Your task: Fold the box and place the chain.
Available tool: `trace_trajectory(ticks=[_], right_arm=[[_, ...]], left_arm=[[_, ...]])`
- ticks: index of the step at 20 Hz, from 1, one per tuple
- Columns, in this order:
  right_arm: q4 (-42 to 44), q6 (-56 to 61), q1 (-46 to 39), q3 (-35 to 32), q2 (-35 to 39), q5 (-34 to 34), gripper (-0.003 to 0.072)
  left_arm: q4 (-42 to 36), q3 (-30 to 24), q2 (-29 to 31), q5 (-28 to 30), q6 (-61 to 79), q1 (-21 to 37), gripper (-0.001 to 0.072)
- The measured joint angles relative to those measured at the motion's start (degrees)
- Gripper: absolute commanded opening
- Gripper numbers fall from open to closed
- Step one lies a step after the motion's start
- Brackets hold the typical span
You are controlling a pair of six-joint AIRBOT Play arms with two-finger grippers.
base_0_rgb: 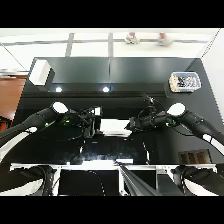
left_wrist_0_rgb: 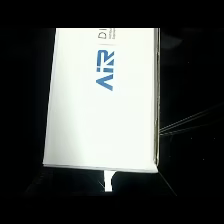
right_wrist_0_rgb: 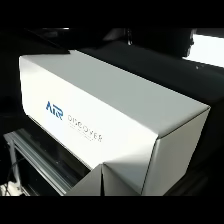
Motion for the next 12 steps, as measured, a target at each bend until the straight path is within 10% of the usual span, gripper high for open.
trace_trajectory(ticks=[3, 4, 12], right_arm=[[-0.3, -0.5, -1.3, 3.3, 2.3, 4.7, 0.0011], [-0.5, -0.6, -2.4, 4.5, 3.4, 6.6, 0.0011], [-14.6, -1.0, -21.9, 10.1, 12.7, 17.9, 0.0011]], left_arm=[[0.0, 0.0, 0.4, -0.4, -0.2, 0.0, 0.0549], [0.3, 0.0, 0.9, -0.6, -0.2, 0.0, 0.0715], [10.0, 0.2, 8.6, -2.4, -10.2, -0.2, 0.0712]])
